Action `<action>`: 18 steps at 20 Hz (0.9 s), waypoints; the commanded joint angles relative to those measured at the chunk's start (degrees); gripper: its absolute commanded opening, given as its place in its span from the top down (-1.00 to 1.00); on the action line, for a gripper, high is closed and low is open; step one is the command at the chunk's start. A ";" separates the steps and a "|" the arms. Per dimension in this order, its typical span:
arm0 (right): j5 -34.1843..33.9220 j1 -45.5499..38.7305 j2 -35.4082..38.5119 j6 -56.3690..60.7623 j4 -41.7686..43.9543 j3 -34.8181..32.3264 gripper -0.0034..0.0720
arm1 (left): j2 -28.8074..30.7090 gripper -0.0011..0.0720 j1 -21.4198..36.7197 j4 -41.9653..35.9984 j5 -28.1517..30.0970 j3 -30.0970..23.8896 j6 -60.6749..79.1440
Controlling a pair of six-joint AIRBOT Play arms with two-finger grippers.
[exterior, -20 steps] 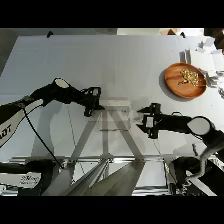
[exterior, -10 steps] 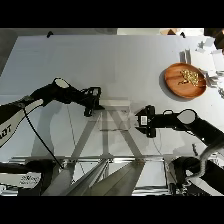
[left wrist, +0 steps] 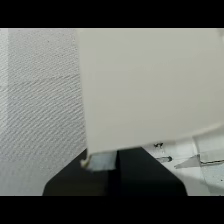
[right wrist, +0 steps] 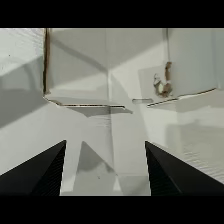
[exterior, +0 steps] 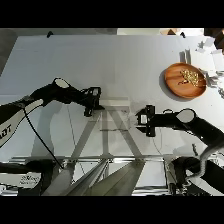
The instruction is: Fold the box and place the chain.
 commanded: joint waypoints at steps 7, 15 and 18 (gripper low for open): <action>-5.57 4.61 -4.74 1.22 9.92 0.02 -0.66 | -0.04 0.95 -0.02 0.02 0.02 0.02 0.02; -8.35 6.32 -8.98 4.83 12.59 0.02 -0.86 | -0.04 0.95 -0.02 0.02 0.02 0.02 0.02; -8.39 6.32 -9.01 4.68 18.29 0.02 -0.91 | -0.04 0.95 -0.02 0.02 0.02 0.02 0.02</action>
